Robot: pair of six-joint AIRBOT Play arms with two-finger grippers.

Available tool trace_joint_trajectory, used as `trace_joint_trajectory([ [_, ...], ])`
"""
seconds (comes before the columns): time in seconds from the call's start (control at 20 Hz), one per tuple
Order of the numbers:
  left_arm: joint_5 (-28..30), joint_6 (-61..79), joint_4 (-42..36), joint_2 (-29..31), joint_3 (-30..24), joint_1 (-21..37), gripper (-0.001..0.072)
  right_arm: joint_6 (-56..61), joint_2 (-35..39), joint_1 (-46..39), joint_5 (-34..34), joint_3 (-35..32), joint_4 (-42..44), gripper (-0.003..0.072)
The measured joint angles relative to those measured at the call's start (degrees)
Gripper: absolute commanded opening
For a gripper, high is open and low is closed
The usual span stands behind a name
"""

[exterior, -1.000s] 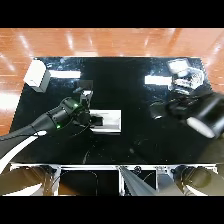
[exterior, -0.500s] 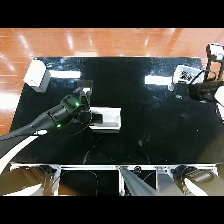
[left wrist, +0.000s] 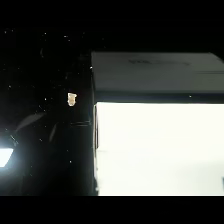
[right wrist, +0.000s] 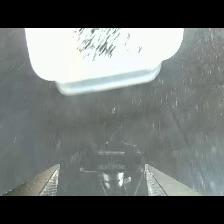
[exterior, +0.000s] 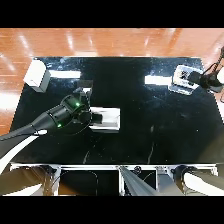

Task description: Fold the box and place the chain.

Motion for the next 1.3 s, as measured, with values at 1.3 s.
trace_joint_trajectory([
  [1.3,-0.04,0.44,0.59,-0.59,0.0,-0.04,0.002,-8.92,-39.41,-7.93,1.46,35.69,14.93,0.0476],
])
